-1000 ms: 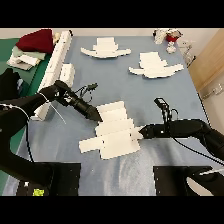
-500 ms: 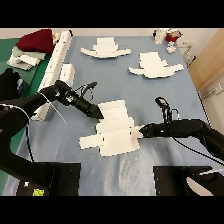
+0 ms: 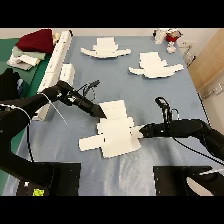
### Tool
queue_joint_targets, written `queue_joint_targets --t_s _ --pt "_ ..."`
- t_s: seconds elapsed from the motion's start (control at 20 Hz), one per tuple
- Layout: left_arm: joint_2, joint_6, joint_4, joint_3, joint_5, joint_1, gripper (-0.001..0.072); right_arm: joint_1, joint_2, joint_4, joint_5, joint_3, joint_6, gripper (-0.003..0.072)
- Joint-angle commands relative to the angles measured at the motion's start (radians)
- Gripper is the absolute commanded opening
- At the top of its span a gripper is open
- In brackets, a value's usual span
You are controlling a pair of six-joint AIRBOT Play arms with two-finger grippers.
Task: Fold the box.
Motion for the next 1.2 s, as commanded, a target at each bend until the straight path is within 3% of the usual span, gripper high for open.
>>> queue_joint_targets --t_s 0.0,0.3,0.35,0.45,0.6,0.8,0.9,0.95,1.15 --pt "0.000 0.027 -0.011 0.000 0.004 -0.001 0.0013 0.000 0.000 0.000 -0.002 0.001 0.000 0.0003" --pt "0.000 0.036 -0.011 0.000 -0.024 -0.001 0.0013 0.000 0.000 0.000 0.003 0.001 0.000 0.0005" --pt "0.000 0.041 -0.012 0.000 -0.026 -0.001 0.0013 0.000 0.000 -0.006 0.008 0.001 0.000 0.0055" --pt "0.000 0.105 -0.023 0.000 -0.016 -0.001 0.0012 0.000 0.000 -0.051 0.028 0.002 0.000 0.0424" --pt "0.019 0.242 -0.081 0.000 0.009 -0.004 0.0010 0.000 0.000 -0.226 0.074 0.018 0.050 0.0436" --pt "0.104 0.374 -0.050 -0.002 0.056 -0.049 0.0009 -0.001 0.000 -0.722 0.080 0.077 0.452 0.0437" --pt "0.146 0.412 -0.012 -0.012 0.077 -0.084 0.0008 -0.001 0.000 -0.962 0.075 0.112 0.692 0.0529" --pt "0.172 0.432 -0.007 -0.027 0.104 -0.103 0.0008 0.000 0.000 -1.029 0.068 0.134 0.790 0.0586" --pt "0.331 0.550 -0.007 -0.137 0.287 -0.171 0.0007 0.000 0.000 -1.055 0.041 0.217 0.902 0.0587"
